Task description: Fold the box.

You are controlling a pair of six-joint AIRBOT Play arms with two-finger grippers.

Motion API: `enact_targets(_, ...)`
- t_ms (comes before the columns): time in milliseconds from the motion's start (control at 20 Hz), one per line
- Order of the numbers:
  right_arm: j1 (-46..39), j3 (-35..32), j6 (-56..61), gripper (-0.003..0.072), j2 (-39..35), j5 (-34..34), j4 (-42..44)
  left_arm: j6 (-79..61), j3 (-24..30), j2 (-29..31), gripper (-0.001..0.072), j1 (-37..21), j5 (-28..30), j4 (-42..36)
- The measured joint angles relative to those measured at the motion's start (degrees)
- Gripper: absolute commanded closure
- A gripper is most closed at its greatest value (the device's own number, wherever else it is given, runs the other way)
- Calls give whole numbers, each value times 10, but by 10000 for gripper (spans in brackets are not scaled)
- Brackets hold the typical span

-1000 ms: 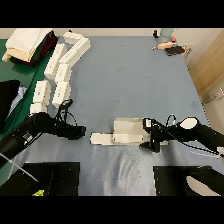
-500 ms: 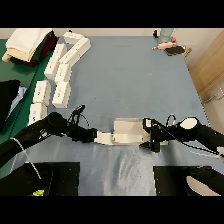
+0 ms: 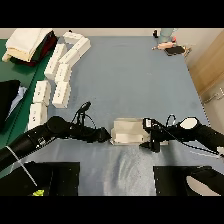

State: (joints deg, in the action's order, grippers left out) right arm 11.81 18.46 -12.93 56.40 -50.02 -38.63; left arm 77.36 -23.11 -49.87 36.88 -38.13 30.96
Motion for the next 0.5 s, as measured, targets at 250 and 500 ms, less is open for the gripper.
enact_targets(250,0,0,0,180,0,0,0,0,0,-13,199,40,47,-31)
enact_targets(500,0,0,0,180,0,0,0,0,-2,-42,199,64,103,-42)
